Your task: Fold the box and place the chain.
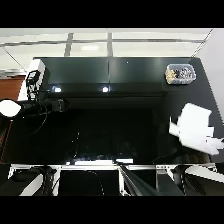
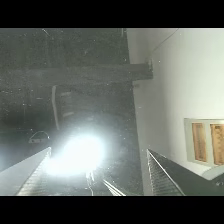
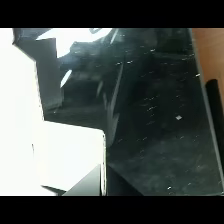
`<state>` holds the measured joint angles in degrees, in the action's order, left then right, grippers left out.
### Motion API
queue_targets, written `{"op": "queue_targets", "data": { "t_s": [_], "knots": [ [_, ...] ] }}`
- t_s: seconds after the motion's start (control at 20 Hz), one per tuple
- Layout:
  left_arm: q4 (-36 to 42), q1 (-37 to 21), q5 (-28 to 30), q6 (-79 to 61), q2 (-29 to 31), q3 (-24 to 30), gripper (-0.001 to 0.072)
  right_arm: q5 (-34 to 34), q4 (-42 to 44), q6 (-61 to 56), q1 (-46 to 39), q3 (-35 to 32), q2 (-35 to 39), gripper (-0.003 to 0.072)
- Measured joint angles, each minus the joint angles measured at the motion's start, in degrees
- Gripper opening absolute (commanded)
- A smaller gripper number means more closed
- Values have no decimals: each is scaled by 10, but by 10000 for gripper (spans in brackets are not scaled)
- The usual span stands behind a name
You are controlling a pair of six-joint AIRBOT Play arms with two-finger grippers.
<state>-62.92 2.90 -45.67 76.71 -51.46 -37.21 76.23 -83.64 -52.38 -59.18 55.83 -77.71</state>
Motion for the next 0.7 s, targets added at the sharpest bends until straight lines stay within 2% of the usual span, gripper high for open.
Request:
{"op": "queue_targets", "data": {
  "t_s": [0.2, 0.4, 0.55, 0.7],
  "knots": [
    [0, 0, 0, 0, 0, 0, 713, 3, 91, 7, 24, 0, 42, 23],
    [0, 0, -1, 0, 0, 0, 713, -5, 188, 9, 116, -11, 102, 22],
    [1, 0, -10, 0, 0, 1, 714, -28, 269, 5, 206, -49, 155, 22],
    [7, 0, -18, 0, -2, 2, 713, -73, 370, 3, 296, -126, 209, 22]
  ]
}}
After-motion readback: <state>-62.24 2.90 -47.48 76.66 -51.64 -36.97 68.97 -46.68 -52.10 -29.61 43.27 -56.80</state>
